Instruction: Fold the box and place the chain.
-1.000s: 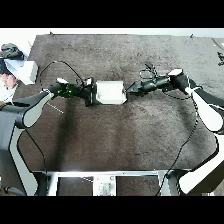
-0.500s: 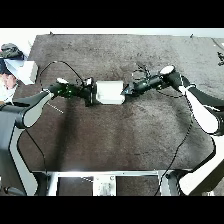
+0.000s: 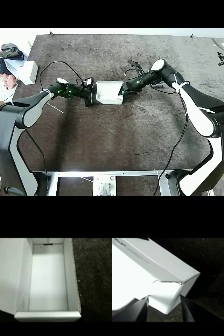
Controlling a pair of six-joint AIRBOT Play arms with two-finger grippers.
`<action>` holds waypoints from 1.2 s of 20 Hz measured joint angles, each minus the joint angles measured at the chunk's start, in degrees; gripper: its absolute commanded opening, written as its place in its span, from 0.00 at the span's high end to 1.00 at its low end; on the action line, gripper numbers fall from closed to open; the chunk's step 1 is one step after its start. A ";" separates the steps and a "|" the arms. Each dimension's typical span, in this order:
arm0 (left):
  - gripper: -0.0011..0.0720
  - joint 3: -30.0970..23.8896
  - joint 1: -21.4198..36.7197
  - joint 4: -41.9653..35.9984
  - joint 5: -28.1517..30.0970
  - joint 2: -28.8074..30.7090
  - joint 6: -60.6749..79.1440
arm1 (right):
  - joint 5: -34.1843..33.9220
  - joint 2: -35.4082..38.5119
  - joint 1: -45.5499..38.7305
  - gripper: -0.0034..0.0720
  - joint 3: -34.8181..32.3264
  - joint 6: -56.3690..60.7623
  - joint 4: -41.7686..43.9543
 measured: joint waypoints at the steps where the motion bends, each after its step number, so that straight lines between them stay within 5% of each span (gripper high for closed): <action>1: 0.61 0.00 0.00 0.00 -0.02 0.02 -0.02 | -0.22 -0.02 0.66 0.37 0.55 0.98 -1.75; 16: 0.61 0.00 -0.02 -0.02 -0.02 0.02 -0.02 | -3.61 -0.85 8.68 0.38 3.58 15.41 -21.81; 24: 0.61 0.00 -0.02 -0.02 0.00 0.02 -0.02 | 3.61 -6.84 12.96 0.38 14.47 28.35 -35.04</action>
